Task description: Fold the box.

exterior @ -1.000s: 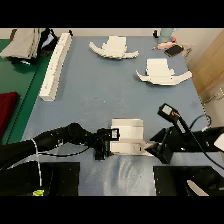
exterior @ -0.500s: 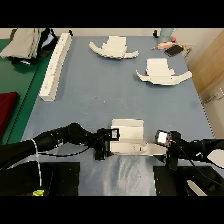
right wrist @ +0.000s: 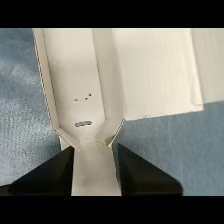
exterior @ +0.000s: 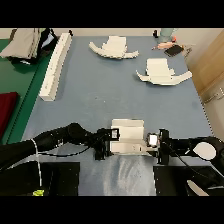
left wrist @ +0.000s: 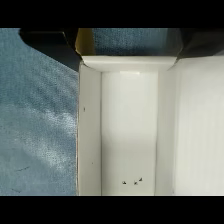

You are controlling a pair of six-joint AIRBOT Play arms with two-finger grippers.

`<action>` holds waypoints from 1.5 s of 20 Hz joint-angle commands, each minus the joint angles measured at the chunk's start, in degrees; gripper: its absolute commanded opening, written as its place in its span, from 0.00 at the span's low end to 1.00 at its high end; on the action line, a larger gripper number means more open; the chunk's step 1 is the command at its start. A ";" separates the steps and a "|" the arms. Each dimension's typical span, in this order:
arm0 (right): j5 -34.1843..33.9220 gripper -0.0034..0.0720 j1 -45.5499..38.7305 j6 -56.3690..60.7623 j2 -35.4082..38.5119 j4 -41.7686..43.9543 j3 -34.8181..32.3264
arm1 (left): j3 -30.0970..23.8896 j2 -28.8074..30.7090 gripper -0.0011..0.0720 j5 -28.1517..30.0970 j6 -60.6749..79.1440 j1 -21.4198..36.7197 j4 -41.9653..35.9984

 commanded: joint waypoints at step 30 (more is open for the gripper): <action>-9.64 0.90 7.54 6.27 -9.11 8.44 0.42 | 0.02 -0.04 0.66 0.00 0.00 0.00 0.02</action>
